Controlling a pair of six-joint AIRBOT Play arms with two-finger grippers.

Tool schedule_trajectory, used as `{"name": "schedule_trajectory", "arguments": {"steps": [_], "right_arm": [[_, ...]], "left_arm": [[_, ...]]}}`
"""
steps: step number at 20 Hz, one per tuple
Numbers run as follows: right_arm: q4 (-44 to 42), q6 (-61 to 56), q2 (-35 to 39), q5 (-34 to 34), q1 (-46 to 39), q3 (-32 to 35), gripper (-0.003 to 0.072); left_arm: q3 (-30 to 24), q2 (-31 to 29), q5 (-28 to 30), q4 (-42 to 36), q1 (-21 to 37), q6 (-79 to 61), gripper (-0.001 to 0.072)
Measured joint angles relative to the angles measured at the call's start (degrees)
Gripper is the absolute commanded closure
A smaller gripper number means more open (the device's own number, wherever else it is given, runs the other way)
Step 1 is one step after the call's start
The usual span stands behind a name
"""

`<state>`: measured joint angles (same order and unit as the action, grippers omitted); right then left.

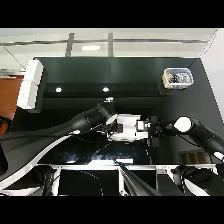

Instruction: Fold the box and place the chain.

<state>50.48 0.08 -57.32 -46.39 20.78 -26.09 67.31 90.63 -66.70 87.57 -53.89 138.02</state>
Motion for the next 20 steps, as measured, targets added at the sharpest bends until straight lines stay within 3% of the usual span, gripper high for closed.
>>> {"name": "schedule_trajectory", "arguments": {"steps": [1, 2, 20], "right_arm": [[0.1, -0.1, 0.1, 0.2, 0.0, 0.0, 0.0313], [0.2, -0.2, 0.1, 0.2, 0.0, 0.0, 0.0451], [-12.8, -1.6, -1.6, 4.1, 3.0, 0.0, 0.0449]], "left_arm": [[0.0, 0.0, 0.0, 0.1, 0.0, 0.1, 0.0678], [0.0, 0.0, 0.0, 0.2, 0.0, 0.2, 0.0678], [0.0, 0.0, 0.1, 0.6, 0.0, 0.2, 0.0678]]}}
